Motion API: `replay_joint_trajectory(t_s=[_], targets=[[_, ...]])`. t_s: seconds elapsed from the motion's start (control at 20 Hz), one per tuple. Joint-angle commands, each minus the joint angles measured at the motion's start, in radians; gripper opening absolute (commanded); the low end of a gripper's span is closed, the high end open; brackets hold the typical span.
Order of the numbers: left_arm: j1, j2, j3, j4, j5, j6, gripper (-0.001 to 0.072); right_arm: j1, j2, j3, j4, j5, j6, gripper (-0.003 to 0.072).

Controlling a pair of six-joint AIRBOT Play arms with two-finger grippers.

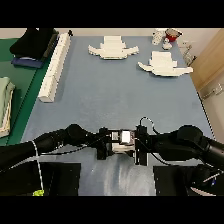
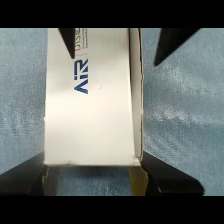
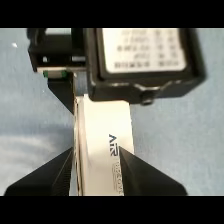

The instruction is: Fold the box.

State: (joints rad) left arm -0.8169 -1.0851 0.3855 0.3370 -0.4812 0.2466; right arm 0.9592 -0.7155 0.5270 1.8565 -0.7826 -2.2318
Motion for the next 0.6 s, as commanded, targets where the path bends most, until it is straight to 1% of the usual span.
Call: replay_joint_trajectory(t_s=[0.0, 0.05, 0.1, 0.15, 0.2, 0.35, 0.45, 0.55], targets=[[0.000, 0.000, 0.000, 0.000, 0.000, -0.001, 0.0413, -0.019, 0.076, -0.037, 0.137, 0.117, 0.081, 0.0302], [0.000, 0.000, 0.000, 0.000, 0.000, -0.001, 0.0413, -0.026, 0.119, -0.080, 0.198, 0.210, 0.107, 0.0202], [0.000, 0.000, 0.000, 0.000, 0.000, -0.001, 0.0413, -0.026, 0.161, -0.127, 0.244, 0.298, 0.151, 0.0130], [0.000, 0.000, 0.000, 0.000, 0.000, -0.001, 0.0413, -0.026, 0.204, -0.183, 0.270, 0.386, 0.224, 0.0081], [0.000, 0.000, 0.000, 0.000, 0.000, -0.001, 0.0413, -0.021, 0.236, -0.236, 0.275, 0.444, 0.301, 0.0079], [0.000, 0.000, 0.000, 0.000, 0.000, -0.001, 0.0413, 0.011, 0.281, -0.367, 0.276, 0.546, 0.440, 0.0079], [0.000, 0.000, 0.000, 0.000, 0.000, -0.001, 0.0413, 0.035, 0.277, -0.405, 0.276, 0.587, 0.471, 0.0079], [0.000, 0.000, 0.000, 0.000, 0.000, -0.001, 0.0413, 0.047, 0.259, -0.418, 0.275, 0.588, 0.471, 0.0080]])
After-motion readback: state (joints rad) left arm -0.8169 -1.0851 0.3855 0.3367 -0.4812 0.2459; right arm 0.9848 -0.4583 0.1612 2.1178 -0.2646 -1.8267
